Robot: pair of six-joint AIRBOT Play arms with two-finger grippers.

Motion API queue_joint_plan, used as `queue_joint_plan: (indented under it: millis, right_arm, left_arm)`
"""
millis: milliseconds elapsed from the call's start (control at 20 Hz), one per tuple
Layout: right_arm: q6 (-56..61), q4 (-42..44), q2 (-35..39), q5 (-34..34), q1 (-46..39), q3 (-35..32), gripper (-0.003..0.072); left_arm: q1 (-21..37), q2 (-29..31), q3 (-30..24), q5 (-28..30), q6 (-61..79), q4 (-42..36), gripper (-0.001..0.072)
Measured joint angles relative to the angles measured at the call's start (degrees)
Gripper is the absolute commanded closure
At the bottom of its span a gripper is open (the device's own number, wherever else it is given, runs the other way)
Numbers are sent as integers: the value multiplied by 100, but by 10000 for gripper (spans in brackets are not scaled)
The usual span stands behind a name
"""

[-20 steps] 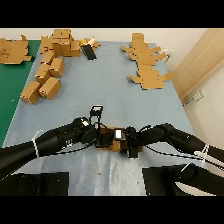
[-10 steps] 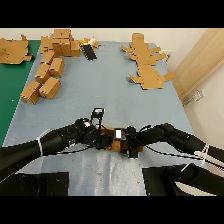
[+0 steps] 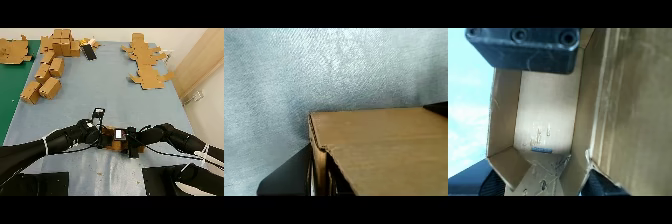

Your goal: Fold the box.

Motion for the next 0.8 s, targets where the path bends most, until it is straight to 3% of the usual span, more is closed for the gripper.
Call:
queue_joint_plan:
  millis: [450, 500, 550, 600, 800]
  right_arm:
    - [15, 11, 0, 70, -2, 0, 91]
    - [15, 11, 0, 68, -2, 0, 91]
    - [13, 11, 0, 66, -2, 0, 91]
    - [4, 26, 0, 66, 0, 0, 91]
    - [4, 35, 0, 61, 0, 0, 91]
  left_arm:
    - [-46, -90, 0, 83, -15, -326, 693]
    - [-52, -96, 0, 90, -13, -356, 590]
    - [-59, -98, 0, 120, -13, -387, 316]
    - [-61, -101, 4, 240, -11, -470, 244]
    - [-66, -101, 7, 254, 13, -439, 244]
